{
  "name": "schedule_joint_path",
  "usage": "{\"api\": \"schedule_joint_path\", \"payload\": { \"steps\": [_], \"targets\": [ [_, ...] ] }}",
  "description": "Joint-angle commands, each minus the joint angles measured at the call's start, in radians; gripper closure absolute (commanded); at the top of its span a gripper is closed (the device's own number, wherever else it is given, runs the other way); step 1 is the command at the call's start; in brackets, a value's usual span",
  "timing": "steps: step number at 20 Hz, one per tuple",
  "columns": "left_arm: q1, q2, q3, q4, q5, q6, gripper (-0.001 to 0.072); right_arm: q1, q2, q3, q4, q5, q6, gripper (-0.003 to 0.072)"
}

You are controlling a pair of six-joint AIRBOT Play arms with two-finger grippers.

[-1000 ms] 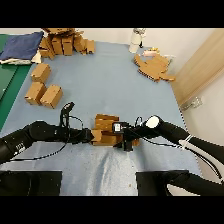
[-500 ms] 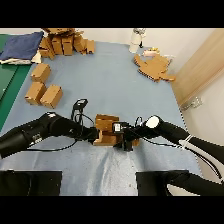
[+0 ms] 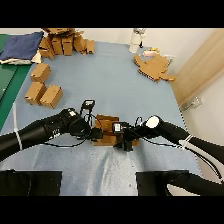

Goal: Fold the box.

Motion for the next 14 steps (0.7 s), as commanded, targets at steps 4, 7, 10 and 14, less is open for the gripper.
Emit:
{"api": "schedule_joint_path", "payload": {
  "steps": [4,7,10,14],
  "targets": [
    [-0.025,-0.03,0.062,0.082,-0.027,-0.097,0.0313,0.001,0.001,0.0,0.0,0.0,0.0,0.0106],
    [-0.025,-0.053,0.088,0.081,-0.027,-0.099,0.0313,0.001,0.001,0.0,0.0,0.0,0.0,0.0106],
    [-0.025,-0.074,0.098,0.081,-0.048,-0.099,0.0313,0.001,0.001,0.0,0.0,0.0,0.0,0.0105],
    [-0.05,-0.096,0.099,0.074,-0.068,-0.099,0.0313,0.001,0.001,0.0,0.0,0.0,0.0,0.0106]
  ]
}}
